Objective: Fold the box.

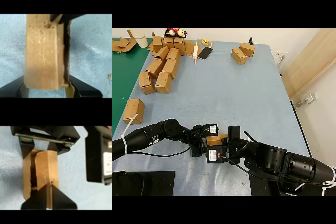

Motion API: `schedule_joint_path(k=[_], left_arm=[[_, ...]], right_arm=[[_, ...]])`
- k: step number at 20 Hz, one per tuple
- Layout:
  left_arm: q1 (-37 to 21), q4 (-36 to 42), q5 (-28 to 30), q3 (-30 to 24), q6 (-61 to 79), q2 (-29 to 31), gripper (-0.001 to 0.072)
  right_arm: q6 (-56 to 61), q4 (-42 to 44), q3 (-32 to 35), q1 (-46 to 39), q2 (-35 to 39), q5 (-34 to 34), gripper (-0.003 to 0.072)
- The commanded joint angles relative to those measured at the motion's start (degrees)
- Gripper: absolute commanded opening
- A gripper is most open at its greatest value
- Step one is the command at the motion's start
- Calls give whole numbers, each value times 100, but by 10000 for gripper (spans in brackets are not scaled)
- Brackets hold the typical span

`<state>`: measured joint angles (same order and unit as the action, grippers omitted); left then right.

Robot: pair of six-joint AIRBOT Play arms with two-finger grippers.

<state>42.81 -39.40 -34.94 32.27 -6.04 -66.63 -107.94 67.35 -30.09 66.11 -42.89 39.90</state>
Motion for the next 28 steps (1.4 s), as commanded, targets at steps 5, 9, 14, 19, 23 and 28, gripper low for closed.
schedule_joint_path(k=[5, 9, 14, 19, 23, 28], left_arm=[[-2, -2, 0, 4, 2, 2, 523], [-2, 0, 2, 4, 2, 2, 523], [-2, 0, 2, 4, 2, 2, 524], [-2, 0, 2, 4, 2, 2, 524], [-2, 0, 2, 4, 2, 2, 523], [-2, 0, 0, 4, 2, 2, 523]], right_arm=[[61, 107, 4, 7, -136, -39, 49], [59, 317, 4, 7, -162, -44, 48], [57, 767, 4, 7, -162, -35, 48], [57, 1054, 4, 7, -164, 9, 48], [57, 1261, 4, 7, -166, 188, 48], [114, 1353, -9, 7, -101, 299, 6]])
